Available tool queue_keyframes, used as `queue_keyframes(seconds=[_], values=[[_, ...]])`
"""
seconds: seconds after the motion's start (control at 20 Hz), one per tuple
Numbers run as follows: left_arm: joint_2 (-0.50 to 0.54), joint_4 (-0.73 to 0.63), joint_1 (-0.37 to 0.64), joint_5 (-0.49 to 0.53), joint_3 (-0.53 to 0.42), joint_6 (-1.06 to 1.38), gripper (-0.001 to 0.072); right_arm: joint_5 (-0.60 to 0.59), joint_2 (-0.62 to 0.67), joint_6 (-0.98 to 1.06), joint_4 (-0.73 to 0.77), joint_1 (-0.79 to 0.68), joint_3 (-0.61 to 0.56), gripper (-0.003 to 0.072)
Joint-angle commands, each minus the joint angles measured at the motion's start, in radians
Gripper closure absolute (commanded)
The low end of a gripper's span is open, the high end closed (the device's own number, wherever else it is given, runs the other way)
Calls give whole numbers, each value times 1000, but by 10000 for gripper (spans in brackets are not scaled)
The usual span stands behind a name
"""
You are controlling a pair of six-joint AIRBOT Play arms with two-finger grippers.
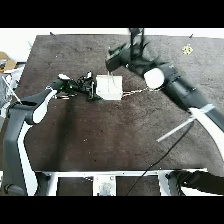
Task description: Fold the box and place the chain.
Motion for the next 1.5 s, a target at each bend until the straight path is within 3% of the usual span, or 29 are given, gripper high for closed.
queue_keyframes(seconds=[0.0,0.05,0.1,0.15,0.2,0.25,0.5,0.6,0.8,0.9,1.2,1.45], values=[[0,0,0,0,1,0,248,-57,-133,2,98,1,-58,685],[0,0,0,0,1,0,248,-38,-161,2,125,1,-58,682],[0,0,0,0,1,0,248,-9,-167,2,124,0,-58,530],[0,0,0,0,1,0,248,28,-161,2,124,-9,-58,224],[0,0,0,0,1,0,248,72,-147,2,124,-26,-58,327],[0,0,0,0,1,0,248,119,-130,3,124,-48,-58,379],[0,0,0,0,1,0,248,439,-40,173,60,-262,-58,379],[0,0,0,0,1,0,248,502,-37,270,-27,-354,-70,379],[0,0,0,0,1,0,248,395,-84,424,-39,-504,-209,379],[0,0,0,0,1,0,248,277,-133,415,73,-522,-262,379],[0,0,0,0,1,0,248,-17,-266,400,277,-447,-264,380],[0,0,0,0,1,0,248,-91,-309,447,282,-438,-264,381]])
